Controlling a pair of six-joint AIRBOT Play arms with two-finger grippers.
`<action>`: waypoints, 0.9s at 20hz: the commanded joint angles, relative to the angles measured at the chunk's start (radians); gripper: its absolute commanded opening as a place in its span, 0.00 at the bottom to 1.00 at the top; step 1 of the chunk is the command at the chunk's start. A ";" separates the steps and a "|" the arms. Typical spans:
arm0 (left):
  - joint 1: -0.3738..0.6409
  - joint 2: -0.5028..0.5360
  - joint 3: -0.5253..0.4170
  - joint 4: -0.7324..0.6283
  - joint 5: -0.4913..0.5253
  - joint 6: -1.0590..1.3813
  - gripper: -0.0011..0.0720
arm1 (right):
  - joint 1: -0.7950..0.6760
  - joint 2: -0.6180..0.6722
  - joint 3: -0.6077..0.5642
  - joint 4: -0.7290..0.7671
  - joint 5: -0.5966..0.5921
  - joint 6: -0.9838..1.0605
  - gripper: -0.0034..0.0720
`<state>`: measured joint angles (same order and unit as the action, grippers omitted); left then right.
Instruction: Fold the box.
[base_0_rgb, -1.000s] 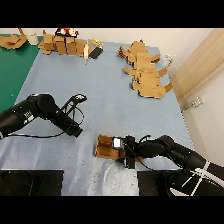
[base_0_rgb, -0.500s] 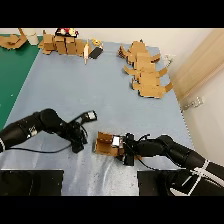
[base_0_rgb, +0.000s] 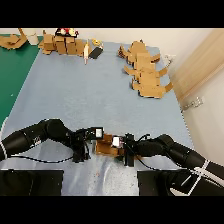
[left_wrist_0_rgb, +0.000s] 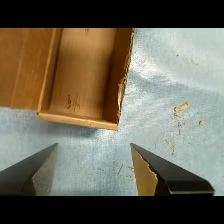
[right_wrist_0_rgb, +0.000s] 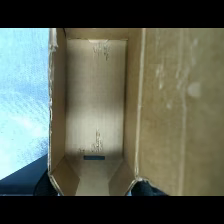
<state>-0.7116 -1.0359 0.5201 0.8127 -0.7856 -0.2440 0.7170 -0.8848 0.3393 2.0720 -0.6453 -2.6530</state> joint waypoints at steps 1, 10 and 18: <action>-0.007 0.001 -0.002 -0.010 0.019 0.043 0.97 | 0.000 -0.001 0.000 0.000 -0.021 -0.003 0.71; -0.027 0.001 -0.002 -0.048 -0.001 0.046 0.97 | 0.001 0.001 0.030 0.019 -0.096 -0.150 0.71; -0.080 -0.020 -0.005 -0.096 0.021 0.045 0.97 | 0.001 -0.001 0.034 0.019 -0.096 -0.150 0.71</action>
<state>-0.7807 -1.0485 0.5159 0.7300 -0.7708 -0.1986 0.7170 -0.8856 0.3721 2.0899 -0.7410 -2.8006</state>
